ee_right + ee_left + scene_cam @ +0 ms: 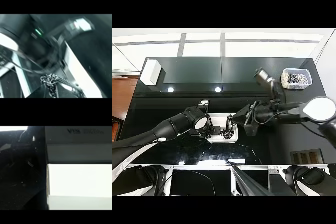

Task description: Fold the box and place the chain.

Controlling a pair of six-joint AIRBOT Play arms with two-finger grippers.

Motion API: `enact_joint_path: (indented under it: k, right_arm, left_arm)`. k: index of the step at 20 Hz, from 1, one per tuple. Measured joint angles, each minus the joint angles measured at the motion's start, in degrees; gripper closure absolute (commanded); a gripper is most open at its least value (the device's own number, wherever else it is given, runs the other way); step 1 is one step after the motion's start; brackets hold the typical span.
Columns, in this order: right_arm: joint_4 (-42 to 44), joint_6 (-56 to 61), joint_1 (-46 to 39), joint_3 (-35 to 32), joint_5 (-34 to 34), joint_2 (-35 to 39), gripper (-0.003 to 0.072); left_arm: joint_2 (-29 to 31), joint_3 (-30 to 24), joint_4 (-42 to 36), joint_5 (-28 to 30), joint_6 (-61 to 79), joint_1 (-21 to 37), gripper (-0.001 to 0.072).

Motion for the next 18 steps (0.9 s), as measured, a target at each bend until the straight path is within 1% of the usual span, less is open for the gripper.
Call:
enact_joint_path:
  k: [1, 2, 4, 6, 9, 12, 14, 17, 18]
  right_arm:
    - [-0.7, 0.24, -0.24, -0.68, -0.15, -0.57, 0.0171]
    - [-1.55, 0.52, -0.7, -1.16, -0.13, -1.03, 0.0108]
    - [-3.32, 1.44, -2.64, -1.4, 0.52, -1.46, 0.0108]
    - [-5.79, 2.45, -6.6, -0.72, 3.43, -1.11, 0.0108]
    - [-8.57, 3.72, -15.72, 0.04, 8.7, 1.27, 0.0109]
    - [-9.66, 4.33, -22.99, 0.33, 11.93, 3.69, 0.0109]
    - [-10.05, 4.57, -25.49, 0.39, 12.79, 4.52, 0.0108]
    - [-10.29, 4.72, -27.04, 0.44, 12.98, 5.07, 0.0109]
    - [-10.36, 4.72, -27.3, 0.44, 13.0, 5.16, 0.0108]
  left_arm:
    - [0.0, 0.0, 0.0, 0.0, 0.0, 0.0, 0.0682]
    - [0.0, 0.0, 0.02, 0.0, 0.0, 0.0, 0.0681]
    - [0.0, 0.0, 0.02, -0.07, 0.0, 0.0, 0.0682]
    - [0.0, 0.0, 0.02, -0.09, 0.0, 0.0, 0.0683]
    - [0.0, 0.04, 0.04, -0.09, -0.9, -0.02, 0.0684]
    - [0.0, 0.37, 1.14, -0.04, -2.6, -0.07, 0.0684]
    - [0.0, 1.16, 2.38, -0.15, -3.3, -0.07, 0.0682]
    - [0.0, 2.51, 3.87, -0.28, -3.78, -0.07, 0.0677]
    - [0.0, 2.91, 4.15, -0.35, -3.72, -0.07, 0.0646]
